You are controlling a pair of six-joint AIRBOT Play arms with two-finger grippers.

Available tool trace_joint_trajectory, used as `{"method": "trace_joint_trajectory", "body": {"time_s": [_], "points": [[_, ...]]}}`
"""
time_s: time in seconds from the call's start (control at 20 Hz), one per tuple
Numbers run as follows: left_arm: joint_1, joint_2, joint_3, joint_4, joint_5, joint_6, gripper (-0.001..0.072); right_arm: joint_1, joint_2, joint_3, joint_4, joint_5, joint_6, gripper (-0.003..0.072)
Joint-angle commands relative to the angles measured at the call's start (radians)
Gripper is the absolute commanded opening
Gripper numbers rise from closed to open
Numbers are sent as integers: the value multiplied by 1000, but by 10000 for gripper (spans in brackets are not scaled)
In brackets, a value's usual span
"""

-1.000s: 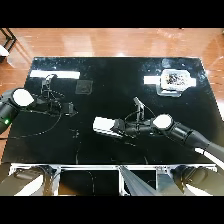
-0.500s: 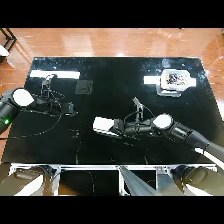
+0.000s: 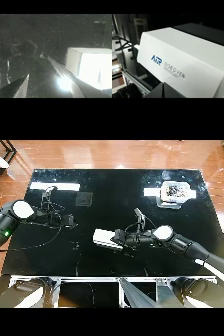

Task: Fold the box and place the chain.

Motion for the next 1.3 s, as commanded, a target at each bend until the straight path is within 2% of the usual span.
{"method": "trace_joint_trajectory", "body": {"time_s": [0.0, 0.9, 1.1, 1.25], "points": [[0, -1, 0, 0, 0, 0, 626, 0, -1, 0, -64, -5, 39, 23], [0, -1, 0, -1, 5, 1, 626, 39, -46, 0, -115, -33, 27, 23], [0, -1, 0, 0, 5, 9, 626, 21, -31, 11, -108, 26, 4, 23], [0, -1, 0, -1, 16, 43, 626, -37, 35, 48, -107, 93, -45, 23]]}}
